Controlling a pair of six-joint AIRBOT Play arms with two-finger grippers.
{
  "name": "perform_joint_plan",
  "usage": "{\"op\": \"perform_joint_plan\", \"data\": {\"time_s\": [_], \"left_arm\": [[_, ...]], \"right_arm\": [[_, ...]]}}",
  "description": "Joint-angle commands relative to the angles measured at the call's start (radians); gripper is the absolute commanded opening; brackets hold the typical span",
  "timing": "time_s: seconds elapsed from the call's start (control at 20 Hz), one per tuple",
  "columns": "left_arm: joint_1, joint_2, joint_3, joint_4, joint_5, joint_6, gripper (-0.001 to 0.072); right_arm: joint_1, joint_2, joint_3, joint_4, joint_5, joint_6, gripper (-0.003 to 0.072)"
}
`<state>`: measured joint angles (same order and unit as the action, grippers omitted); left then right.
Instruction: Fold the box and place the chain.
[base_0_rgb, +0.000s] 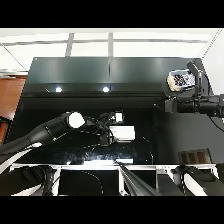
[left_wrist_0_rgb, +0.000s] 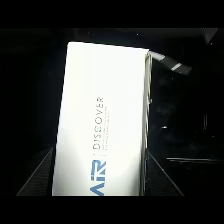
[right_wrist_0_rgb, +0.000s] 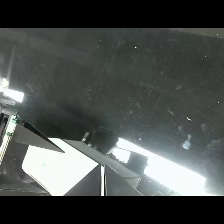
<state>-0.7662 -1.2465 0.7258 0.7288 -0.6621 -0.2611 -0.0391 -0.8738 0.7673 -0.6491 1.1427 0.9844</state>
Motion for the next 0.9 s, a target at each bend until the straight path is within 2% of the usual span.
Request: {"op": "perform_joint_plan", "data": {"time_s": [0.0,0.2,0.85], "left_arm": [[0.0,0.003,0.0,0.005,-0.003,0.002,0.0708],[0.001,0.027,0.012,0.022,-0.019,0.002,0.0708],[-0.001,0.0,0.012,0.019,-0.033,-0.017,0.0709]], "right_arm": [[0.0,0.0,0.001,0.001,0.001,0.002,0.0031],[0.0,0.0,0.001,0.001,0.0,0.003,0.0031],[0.0,0.0,0.001,0.001,0.001,0.004,0.0031]]}}
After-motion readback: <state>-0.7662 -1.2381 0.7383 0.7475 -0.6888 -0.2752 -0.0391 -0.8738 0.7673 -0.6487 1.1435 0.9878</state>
